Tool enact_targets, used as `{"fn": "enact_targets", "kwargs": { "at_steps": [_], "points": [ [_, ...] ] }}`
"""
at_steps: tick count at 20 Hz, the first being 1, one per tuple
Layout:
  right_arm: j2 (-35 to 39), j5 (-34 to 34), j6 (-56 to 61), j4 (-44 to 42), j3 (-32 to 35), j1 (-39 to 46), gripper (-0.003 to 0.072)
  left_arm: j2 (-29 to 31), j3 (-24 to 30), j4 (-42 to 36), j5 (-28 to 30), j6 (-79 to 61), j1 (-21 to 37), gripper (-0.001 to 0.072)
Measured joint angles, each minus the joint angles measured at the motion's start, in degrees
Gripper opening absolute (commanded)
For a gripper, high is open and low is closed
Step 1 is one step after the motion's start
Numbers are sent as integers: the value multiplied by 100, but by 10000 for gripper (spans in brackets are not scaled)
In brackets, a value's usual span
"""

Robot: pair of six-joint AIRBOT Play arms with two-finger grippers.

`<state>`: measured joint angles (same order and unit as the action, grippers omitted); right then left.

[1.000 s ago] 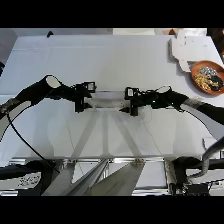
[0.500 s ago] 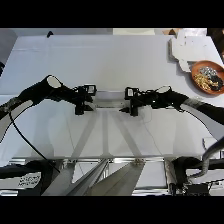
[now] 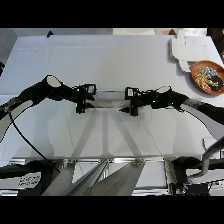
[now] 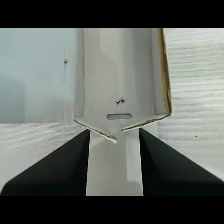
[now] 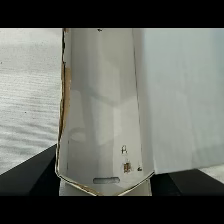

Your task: Fold the box and place the chain.

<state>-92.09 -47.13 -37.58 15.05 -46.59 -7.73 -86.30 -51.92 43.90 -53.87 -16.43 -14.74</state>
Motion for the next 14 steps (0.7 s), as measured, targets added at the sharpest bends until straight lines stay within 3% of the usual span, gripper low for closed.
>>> {"fn": "enact_targets", "kwargs": {
  "at_steps": [10,11,14],
  "points": [
    [0,0,0,0,0,0,476,0,0,-24,-66,-293,2,316],
    [0,0,0,0,0,0,476,0,0,-44,-76,-304,2,273],
    [0,0,0,0,0,0,476,0,0,-179,-109,-404,2,268]
  ]
}}
